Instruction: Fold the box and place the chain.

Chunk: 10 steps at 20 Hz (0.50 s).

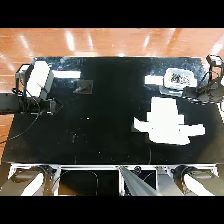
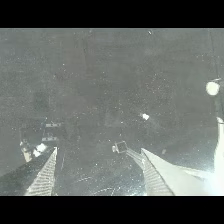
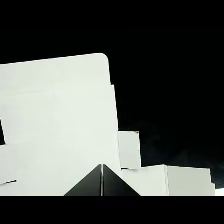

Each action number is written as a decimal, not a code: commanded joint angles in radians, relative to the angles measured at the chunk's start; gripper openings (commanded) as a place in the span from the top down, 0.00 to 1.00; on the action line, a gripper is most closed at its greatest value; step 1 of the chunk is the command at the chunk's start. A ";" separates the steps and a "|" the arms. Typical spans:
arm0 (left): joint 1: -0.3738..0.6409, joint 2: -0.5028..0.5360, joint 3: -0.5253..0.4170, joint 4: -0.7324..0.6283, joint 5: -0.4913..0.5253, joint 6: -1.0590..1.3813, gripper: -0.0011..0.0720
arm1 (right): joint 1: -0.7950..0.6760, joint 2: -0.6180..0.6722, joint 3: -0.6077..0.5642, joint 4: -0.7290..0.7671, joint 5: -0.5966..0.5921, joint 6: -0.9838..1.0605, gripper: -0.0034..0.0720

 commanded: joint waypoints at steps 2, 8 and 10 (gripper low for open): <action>0.000 0.000 0.000 -0.001 0.000 0.000 0.16 | -0.001 0.001 0.000 0.000 0.000 0.000 0.92; 0.000 0.000 0.000 0.000 -0.031 0.000 0.16 | -0.001 0.001 0.000 0.000 0.000 0.000 0.92; 0.001 0.000 0.000 -0.001 -0.052 0.000 0.16 | -0.001 0.001 0.000 0.000 0.000 0.000 0.92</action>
